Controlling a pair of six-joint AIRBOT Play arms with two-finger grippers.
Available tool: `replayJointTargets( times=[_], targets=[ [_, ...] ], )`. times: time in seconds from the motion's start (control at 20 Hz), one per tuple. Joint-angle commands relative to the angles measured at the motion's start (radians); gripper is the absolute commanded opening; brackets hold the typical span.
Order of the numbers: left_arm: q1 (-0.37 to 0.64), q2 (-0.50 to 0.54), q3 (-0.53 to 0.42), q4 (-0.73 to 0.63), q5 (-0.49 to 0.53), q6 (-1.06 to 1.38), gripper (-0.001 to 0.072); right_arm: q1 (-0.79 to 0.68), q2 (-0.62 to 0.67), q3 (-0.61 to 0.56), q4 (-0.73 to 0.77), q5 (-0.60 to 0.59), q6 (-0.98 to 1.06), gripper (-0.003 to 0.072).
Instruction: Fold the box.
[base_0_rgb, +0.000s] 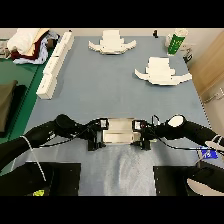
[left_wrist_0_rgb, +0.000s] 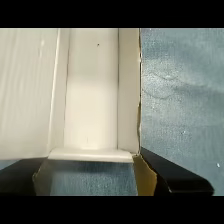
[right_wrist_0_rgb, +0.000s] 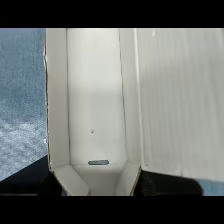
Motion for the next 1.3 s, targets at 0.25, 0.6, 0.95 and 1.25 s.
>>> replayJointTargets(
  times=[0.25,0.6,0.95,1.25],
  targets=[
    [-0.016,-0.043,0.000,-0.059,0.039,0.066,0.0698,0.000,0.001,0.000,0.000,0.000,0.000,0.0442],
    [-0.016,-0.043,0.000,-0.040,0.021,0.069,0.0414,0.000,0.001,0.000,0.000,0.000,0.000,0.0442],
    [-0.016,-0.043,0.000,-0.041,0.024,0.066,0.0413,0.000,0.001,0.000,0.000,0.000,0.000,0.0442],
    [-0.016,-0.043,0.000,-0.041,0.023,0.066,0.0413,0.000,0.001,0.006,-0.003,-0.002,0.000,0.0442]
  ],
)
